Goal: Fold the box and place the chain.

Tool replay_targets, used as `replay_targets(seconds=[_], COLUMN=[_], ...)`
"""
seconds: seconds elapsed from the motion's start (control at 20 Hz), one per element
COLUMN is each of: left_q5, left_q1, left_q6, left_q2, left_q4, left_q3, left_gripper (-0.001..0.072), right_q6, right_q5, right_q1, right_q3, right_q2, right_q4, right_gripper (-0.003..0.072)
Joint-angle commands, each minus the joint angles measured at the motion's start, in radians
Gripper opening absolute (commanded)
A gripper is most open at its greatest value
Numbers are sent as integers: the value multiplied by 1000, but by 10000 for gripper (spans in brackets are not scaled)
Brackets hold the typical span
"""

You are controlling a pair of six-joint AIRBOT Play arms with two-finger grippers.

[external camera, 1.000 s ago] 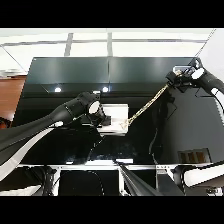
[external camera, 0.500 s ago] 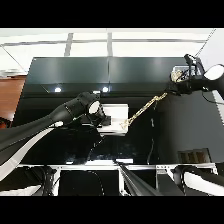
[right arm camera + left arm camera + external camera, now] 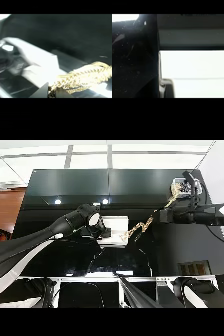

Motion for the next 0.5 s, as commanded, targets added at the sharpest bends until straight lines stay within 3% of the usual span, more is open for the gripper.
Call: replay_targets(seconds=[0.0, 0.45], left_q5=[0, 0], left_q1=[-1, -1], left_q6=[0, 0], left_q2=[0, 0], left_q4=[0, 0], left_q3=[1, 1], left_gripper=[30, 30], right_q6=[-4, 21], right_q5=[-39, -124], right_q1=[111, 238], right_q3=[-13, -14], right_q2=[30, 27], right_q4=[110, 200], right_gripper=[24, 23])
